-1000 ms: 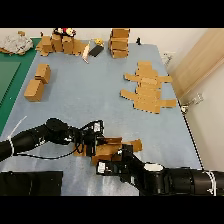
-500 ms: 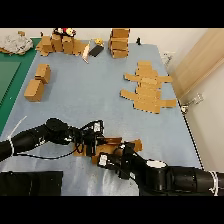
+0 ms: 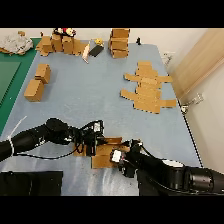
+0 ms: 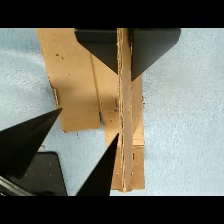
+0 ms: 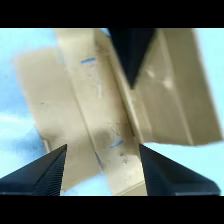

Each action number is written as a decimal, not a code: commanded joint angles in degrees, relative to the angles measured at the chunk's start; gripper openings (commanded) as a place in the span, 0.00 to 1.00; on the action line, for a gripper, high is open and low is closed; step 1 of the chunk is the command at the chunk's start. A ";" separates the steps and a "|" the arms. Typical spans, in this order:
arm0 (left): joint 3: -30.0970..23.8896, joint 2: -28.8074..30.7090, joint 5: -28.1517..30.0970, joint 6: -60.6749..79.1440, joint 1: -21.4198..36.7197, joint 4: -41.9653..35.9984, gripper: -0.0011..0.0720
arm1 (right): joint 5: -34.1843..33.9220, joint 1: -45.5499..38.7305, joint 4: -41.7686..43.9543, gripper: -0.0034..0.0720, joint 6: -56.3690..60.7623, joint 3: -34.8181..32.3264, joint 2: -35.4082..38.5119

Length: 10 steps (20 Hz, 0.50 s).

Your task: Fold the box.

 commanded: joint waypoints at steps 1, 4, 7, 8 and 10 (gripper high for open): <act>0.07 0.02 0.02 0.02 0.00 0.02 0.03 | 1.09 -3.41 0.35 0.99 0.28 -0.98 2.05; 0.07 0.02 0.02 0.04 0.00 0.02 0.03 | 1.95 -5.20 3.82 0.99 -3.21 -0.96 2.10; 0.07 0.02 0.00 0.02 0.00 0.02 0.03 | -0.79 -4.04 11.65 0.99 -10.43 -0.83 3.52; 0.07 0.02 0.02 0.02 0.00 0.02 0.03 | -1.86 -2.99 12.66 0.99 -12.11 -0.96 3.63; 0.07 0.02 0.02 0.02 0.00 0.02 0.03 | -2.56 0.50 12.96 0.99 -13.66 -1.42 2.89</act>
